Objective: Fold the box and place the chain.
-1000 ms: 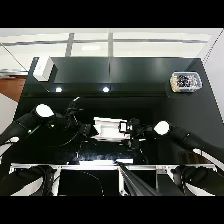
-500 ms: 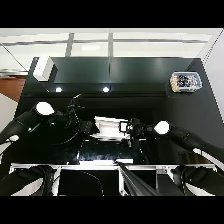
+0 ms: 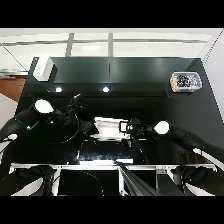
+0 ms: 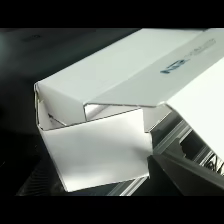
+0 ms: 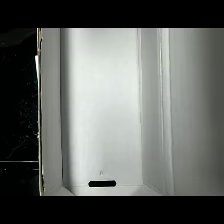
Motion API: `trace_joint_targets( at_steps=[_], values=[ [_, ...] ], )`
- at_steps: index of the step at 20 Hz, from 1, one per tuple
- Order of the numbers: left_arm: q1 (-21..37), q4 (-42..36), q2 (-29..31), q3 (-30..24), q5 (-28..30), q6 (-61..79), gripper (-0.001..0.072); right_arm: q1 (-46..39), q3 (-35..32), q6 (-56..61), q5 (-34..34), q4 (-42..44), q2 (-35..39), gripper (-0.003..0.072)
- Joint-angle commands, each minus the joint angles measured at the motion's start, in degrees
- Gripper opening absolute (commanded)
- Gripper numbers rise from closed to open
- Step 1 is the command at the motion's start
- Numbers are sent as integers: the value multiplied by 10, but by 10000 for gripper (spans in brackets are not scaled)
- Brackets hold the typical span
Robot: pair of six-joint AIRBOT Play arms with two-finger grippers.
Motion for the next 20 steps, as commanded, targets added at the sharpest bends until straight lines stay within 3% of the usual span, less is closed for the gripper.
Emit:
trace_joint_targets(
  at_steps=[1, 7, 8, 9, 10, 11, 17, 20],
  values=[
    [40, 36, 19, 16, -51, -2, 715, 0, 0, 0, 1, 0, 0, 478],
    [213, 63, 106, 18, -120, 7, 706, 0, 0, 0, 1, 0, 0, 478],
    [242, 78, 113, 18, -123, 8, 640, 0, 0, 0, 1, 0, 0, 478],
    [265, 83, 113, 15, -122, 22, 472, 0, 0, 0, 1, 0, 0, 478],
    [284, 83, 111, 6, -117, 35, 198, 0, 0, 0, 1, 0, 0, 478],
    [296, 83, 109, -7, -101, 34, 37, 0, 0, 0, 1, 0, 0, 478],
    [280, 32, 55, -131, -33, 28, 31, 0, 0, 0, 1, 0, 0, 478],
    [241, -5, 29, -149, 15, 37, 31, 0, 0, 0, 1, 0, 0, 478]
  ],
)
